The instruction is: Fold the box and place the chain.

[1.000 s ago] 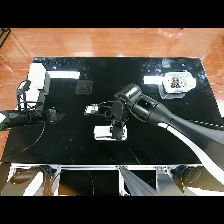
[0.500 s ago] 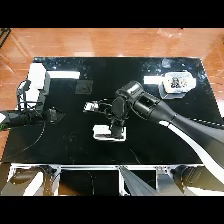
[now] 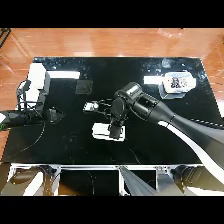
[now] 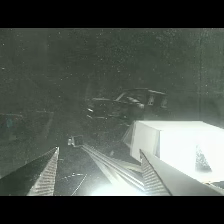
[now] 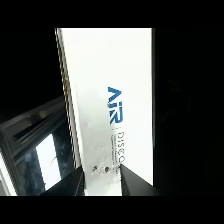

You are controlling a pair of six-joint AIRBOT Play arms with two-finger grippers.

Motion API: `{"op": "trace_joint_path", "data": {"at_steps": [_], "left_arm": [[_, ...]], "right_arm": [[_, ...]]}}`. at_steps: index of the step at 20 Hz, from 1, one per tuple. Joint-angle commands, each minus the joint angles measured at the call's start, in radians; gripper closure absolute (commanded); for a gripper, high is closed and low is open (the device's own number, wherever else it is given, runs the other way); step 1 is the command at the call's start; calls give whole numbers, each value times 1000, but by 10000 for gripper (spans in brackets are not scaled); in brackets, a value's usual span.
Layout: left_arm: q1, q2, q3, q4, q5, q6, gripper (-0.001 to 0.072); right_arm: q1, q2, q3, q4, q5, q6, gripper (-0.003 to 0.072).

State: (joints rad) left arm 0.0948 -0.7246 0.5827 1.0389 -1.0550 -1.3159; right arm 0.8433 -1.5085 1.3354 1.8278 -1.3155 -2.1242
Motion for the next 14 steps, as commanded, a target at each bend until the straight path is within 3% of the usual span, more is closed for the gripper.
{"op": "trace_joint_path", "data": {"at_steps": [1, 14], "left_arm": [[1, -1, 0, 0, 0, 0, 97], [1, -1, 0, 0, 0, 1, 97]], "right_arm": [[0, 1, 0, -4, 10, 11, 429], [0, 1, 0, -3, -6, 14, 425]]}}
